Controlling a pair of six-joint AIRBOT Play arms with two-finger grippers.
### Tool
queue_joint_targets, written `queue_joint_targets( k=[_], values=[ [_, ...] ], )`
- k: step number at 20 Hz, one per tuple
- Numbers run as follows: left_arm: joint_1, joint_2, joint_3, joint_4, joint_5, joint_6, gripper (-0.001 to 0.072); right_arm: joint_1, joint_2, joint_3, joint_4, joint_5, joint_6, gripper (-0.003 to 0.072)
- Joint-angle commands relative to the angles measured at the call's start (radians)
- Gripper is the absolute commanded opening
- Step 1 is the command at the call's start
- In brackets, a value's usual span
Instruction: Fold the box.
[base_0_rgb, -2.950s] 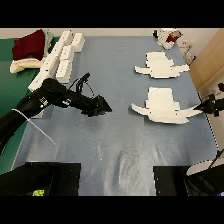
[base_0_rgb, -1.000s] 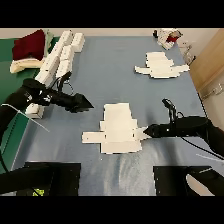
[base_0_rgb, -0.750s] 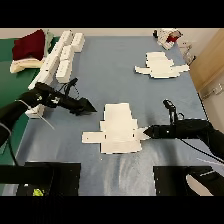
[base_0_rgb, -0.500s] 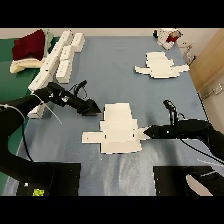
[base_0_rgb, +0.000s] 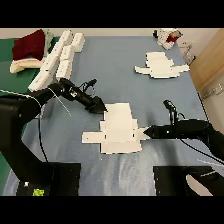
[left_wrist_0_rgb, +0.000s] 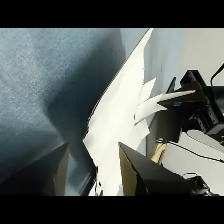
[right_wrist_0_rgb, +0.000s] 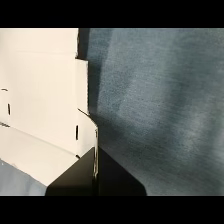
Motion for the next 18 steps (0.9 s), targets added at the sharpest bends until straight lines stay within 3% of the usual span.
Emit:
queue_joint_targets(
  k=[1, 10, 11, 12, 18],
  values=[
    [-0.009, -0.03, 0.018, -0.008, -0.04, -0.009, 0.0464, 0.001, 0.001, 0.0, -0.001, 0.001, 0.0, 0.0003],
    [-0.065, -0.03, 0.019, -0.006, -0.097, 0.026, 0.046, 0.001, 0.001, 0.0, -0.001, 0.008, 0.0, 0.0003],
    [-0.065, -0.03, 0.019, -0.006, -0.103, 0.038, 0.0285, 0.001, 0.001, 0.0, -0.001, 0.008, 0.0, 0.0003],
    [-0.065, -0.03, 0.019, -0.006, -0.109, 0.055, 0.0204, 0.001, 0.001, 0.0, -0.001, 0.007, 0.0, 0.0003],
    [-0.065, -0.03, 0.019, -0.025, -0.11, 0.073, 0.0208, 0.001, 0.001, 0.0, -0.002, 0.007, 0.0, 0.0003]
  ],
)
